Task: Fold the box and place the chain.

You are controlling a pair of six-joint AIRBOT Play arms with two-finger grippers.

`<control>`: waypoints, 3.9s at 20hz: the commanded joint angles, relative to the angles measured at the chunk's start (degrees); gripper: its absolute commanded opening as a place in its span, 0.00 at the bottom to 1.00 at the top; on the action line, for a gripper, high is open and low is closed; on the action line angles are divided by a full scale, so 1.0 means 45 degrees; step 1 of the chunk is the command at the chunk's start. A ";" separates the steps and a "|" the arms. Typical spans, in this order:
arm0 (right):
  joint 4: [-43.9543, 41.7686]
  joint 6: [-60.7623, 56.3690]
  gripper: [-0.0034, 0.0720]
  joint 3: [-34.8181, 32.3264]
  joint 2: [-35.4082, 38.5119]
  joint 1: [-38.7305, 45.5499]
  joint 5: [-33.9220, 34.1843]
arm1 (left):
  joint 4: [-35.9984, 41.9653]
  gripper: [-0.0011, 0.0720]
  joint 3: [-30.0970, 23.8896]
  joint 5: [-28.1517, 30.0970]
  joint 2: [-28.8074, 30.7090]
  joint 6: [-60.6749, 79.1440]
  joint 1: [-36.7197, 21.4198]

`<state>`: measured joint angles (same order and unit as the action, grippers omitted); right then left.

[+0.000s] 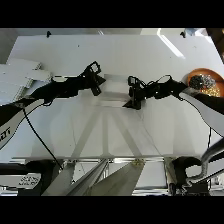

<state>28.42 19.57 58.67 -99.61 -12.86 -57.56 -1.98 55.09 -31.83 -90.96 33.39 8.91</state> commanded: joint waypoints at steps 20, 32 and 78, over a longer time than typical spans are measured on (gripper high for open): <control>0.0010 0.0005 0.51 0.0000 -0.0010 -0.0010 -0.0015 | -0.8004 0.61 -0.0073 -0.4425 0.0180 -0.0087 -0.1137; 0.0010 0.0005 0.51 0.0000 -0.0010 -0.0010 -0.0015 | -0.7344 0.46 -0.0073 -0.4396 -0.0024 0.0563 -0.0933; 0.0010 0.0005 0.51 0.0000 -0.0010 -0.0010 -0.0015 | -0.6849 0.03 -0.0364 -0.5867 0.3274 -0.2866 -0.2448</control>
<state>28.45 19.53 58.65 -99.61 -12.88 -57.56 -29.08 54.08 -56.03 -81.12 28.84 1.19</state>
